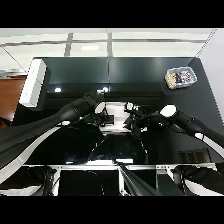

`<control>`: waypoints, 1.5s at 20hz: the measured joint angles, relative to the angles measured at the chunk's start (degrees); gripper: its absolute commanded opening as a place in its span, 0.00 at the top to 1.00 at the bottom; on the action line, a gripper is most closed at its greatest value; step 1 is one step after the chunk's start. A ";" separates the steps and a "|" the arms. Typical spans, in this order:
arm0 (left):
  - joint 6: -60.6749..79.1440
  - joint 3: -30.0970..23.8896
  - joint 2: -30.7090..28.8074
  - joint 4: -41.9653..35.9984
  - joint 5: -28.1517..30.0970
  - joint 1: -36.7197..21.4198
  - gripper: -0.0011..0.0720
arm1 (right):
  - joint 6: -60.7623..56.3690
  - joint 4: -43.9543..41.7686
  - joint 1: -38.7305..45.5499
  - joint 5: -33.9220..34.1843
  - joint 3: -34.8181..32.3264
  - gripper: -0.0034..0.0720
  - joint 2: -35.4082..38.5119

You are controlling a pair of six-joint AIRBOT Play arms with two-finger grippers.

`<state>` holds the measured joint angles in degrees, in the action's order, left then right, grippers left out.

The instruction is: Fold the box and place the chain.

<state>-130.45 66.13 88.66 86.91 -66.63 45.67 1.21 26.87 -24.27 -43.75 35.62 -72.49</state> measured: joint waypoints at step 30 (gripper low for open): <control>-0.04 0.00 0.00 -0.61 0.07 -0.02 0.95 | -62.66 0.66 18.47 -17.33 -2.73 0.29 0.85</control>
<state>-130.50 66.13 88.66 86.30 -66.57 45.65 -61.45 27.53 -5.80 -61.08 32.88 -71.64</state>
